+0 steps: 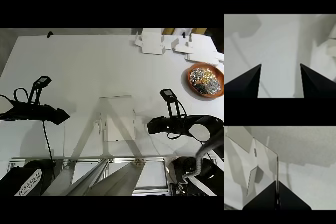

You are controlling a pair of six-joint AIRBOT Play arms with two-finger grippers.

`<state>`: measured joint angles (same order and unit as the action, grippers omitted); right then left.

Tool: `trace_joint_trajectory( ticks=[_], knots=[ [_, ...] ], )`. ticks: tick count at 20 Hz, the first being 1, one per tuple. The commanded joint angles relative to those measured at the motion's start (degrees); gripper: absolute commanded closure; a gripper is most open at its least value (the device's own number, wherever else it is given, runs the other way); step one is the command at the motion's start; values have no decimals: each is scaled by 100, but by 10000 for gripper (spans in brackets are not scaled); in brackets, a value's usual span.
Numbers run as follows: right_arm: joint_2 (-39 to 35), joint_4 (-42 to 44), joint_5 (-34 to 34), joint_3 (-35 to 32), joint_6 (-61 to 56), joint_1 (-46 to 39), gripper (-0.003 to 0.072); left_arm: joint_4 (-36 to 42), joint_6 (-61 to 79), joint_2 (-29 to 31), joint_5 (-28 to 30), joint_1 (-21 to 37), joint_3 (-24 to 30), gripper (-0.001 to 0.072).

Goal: Fold the box and place the chain.

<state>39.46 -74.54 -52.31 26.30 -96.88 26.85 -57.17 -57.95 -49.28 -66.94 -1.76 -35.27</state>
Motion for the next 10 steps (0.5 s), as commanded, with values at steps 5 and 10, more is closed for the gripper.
trace_joint_trajectory(
  ticks=[5, 10],
  knots=[
    [140, -35, 48, -7, -186, 76, 667, 2474, 2835, -1189, 896, -922, -15, 148],
    [140, 2, -17, -7, -190, 76, 666, 3285, 3939, -2909, 708, -1722, -669, 129]
  ],
)
